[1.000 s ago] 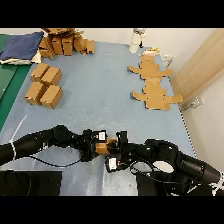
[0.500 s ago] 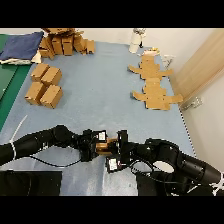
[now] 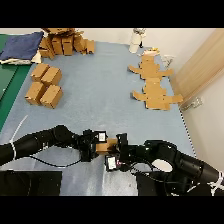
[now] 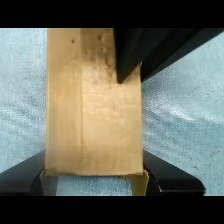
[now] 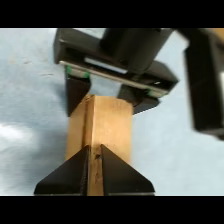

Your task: Fold the box.

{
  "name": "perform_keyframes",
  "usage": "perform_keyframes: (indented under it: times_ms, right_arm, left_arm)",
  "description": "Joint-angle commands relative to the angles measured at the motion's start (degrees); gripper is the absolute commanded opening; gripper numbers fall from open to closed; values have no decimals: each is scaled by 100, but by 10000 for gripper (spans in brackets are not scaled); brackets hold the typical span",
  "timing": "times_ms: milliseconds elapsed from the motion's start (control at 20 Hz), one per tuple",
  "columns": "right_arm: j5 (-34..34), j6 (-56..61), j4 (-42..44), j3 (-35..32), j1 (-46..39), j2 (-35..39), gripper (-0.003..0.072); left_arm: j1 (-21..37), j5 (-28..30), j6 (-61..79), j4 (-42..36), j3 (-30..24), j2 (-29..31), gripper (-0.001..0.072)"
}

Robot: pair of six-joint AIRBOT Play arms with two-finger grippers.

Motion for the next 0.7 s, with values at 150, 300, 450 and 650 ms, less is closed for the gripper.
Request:
perform_keyframes:
  times_ms: [150, 300, 450, 650]
  right_arm:
    - [184, 2, 339, 11, 0, 24, 389]
    - [181, 343, 334, 11, -9, 463, 388]
    - [208, 2439, 186, 11, -22, 1097, 217]
    - [361, 7097, -568, -9, -20, 1740, 4]
  left_arm:
    - [2, 11, -4, -2, 2, 2, 510]
    - [2, 13, -7, -2, 2, 2, 510]
    - [2, 13, -7, -2, 2, 2, 510]
    - [2, 15, -7, -2, 2, 2, 510]
